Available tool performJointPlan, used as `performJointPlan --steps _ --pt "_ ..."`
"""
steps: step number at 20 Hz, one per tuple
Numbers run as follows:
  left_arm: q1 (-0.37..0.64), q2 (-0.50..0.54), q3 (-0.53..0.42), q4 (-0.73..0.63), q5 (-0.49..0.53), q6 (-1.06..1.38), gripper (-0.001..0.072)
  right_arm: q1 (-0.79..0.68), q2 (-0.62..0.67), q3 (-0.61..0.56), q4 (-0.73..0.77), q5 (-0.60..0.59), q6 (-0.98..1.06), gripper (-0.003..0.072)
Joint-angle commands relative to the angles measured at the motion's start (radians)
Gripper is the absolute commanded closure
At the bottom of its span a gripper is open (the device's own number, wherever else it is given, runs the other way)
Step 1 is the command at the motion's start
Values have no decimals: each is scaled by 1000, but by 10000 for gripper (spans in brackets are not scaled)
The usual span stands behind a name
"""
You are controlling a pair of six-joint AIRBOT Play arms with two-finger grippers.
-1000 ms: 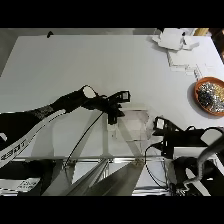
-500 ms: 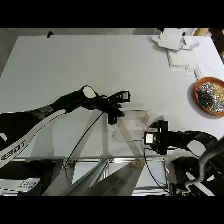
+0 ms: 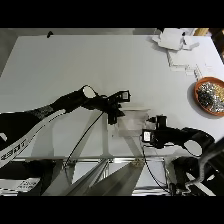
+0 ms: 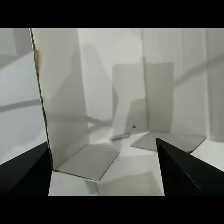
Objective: Fold the box and place the chain.
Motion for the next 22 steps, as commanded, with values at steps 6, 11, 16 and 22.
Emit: performJointPlan --steps 6,11,16,22 --pt "0 -1 0 0 -1 0 700 -232 -110 55 314 80 -315 -1" --pt "0 -1 0 0 -1 0 700 -399 -183 126 415 223 -498 -2" --pt "0 -1 0 0 -1 0 700 -438 -224 129 553 216 -655 -5" --pt "0 -1 0 0 -1 0 700 -473 -342 135 582 216 -701 -4"
